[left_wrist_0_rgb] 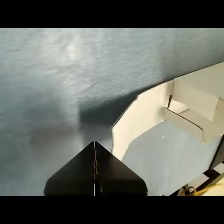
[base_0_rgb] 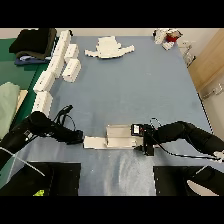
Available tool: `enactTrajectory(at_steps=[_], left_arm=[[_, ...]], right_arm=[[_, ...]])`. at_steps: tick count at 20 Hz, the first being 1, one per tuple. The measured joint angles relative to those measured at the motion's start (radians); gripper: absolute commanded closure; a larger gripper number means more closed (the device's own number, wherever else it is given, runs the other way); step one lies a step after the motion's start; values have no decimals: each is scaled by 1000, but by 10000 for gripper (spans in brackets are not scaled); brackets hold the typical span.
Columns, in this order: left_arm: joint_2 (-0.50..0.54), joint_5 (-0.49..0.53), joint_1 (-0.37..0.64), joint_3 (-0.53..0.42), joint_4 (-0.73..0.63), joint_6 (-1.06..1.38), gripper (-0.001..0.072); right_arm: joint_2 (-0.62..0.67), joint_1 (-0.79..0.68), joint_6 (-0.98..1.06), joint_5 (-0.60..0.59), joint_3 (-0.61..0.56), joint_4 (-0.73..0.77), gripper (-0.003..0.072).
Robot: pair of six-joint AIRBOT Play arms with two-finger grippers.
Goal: Fold the box.
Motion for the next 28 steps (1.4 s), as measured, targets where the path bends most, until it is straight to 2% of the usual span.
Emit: enactTrajectory(at_steps=[4, 6, 15, 16, 17, 21, 28], left_arm=[[-66, 105, -166, 1, -51, -21, 698], [-77, 130, -217, 14, -73, -26, 698], [-40, 117, -273, 89, -146, -61, 693], [-39, 115, -274, 91, -166, -50, 495], [-38, 116, -275, 93, -193, -39, 256], [-36, 113, -276, 97, -260, -9, 259], [-37, 153, -294, 95, -291, 2, 259]], right_arm=[[0, 0, 0, 0, 0, 0, 173], [0, 0, 0, 0, 0, 0, 173], [0, 0, 0, 0, 0, 0, 173], [0, 0, 0, 0, 0, 0, 173], [0, 0, 0, 0, 0, 0, 174], [0, 0, 0, 0, 0, 0, 173], [0, 0, 0, 0, 0, 0, 173]])
